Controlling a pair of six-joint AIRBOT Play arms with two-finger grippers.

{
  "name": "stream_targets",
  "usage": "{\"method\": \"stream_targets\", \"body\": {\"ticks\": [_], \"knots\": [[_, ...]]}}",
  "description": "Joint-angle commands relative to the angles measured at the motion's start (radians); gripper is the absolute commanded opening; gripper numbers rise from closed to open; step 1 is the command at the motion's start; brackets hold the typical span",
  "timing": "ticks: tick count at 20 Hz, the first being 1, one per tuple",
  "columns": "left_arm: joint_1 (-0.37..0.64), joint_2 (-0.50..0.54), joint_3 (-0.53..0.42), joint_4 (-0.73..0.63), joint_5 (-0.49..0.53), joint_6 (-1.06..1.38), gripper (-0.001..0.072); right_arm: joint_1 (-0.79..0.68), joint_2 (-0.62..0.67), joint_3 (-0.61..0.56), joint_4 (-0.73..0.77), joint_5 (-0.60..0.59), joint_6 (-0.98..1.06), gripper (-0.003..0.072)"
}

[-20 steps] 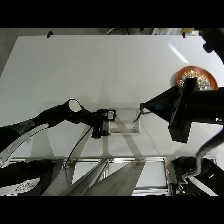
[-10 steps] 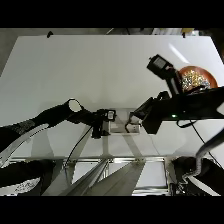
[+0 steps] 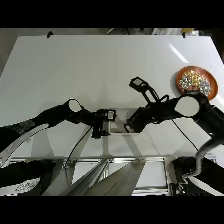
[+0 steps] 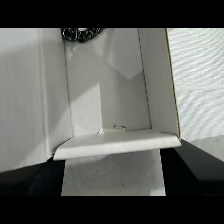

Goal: Fold the box and place the chain.

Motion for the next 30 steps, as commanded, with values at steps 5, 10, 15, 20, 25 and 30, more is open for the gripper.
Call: {"method": "stream_targets", "body": {"ticks": [5, 10, 15, 20, 25, 30], "knots": [[0.0, 0.001, 0.0, 0.0, 0.0, 0.0, 0.0315, 0.096, -0.098, -0.015, 0.005, -0.106, -0.017, 0.0016], [0.0, 0.001, 0.0, 0.0, 0.0, 0.0, 0.0315, 0.116, -0.114, -0.015, 0.006, -0.126, -0.016, 0.0046], [0.0, 0.001, 0.0, 0.0, 0.0, 0.0, 0.0315, 0.114, -0.054, -0.002, -0.052, -0.056, -0.014, 0.0178], [0.0, 0.001, 0.0, 0.0, 0.0, 0.0, 0.0315, 0.005, 0.152, 0.01, -0.309, 0.165, 0.076, 0.0147], [0.0, 0.001, 0.0, 0.0, 0.0, 0.0, 0.0315, -0.291, 0.153, -0.005, -0.429, 0.18, 0.135, 0.0016], [0.0, 0.001, 0.0, 0.0, 0.0, 0.0, 0.0315, -0.417, -0.016, -0.014, -0.436, 0.072, 0.216, 0.0163]]}}
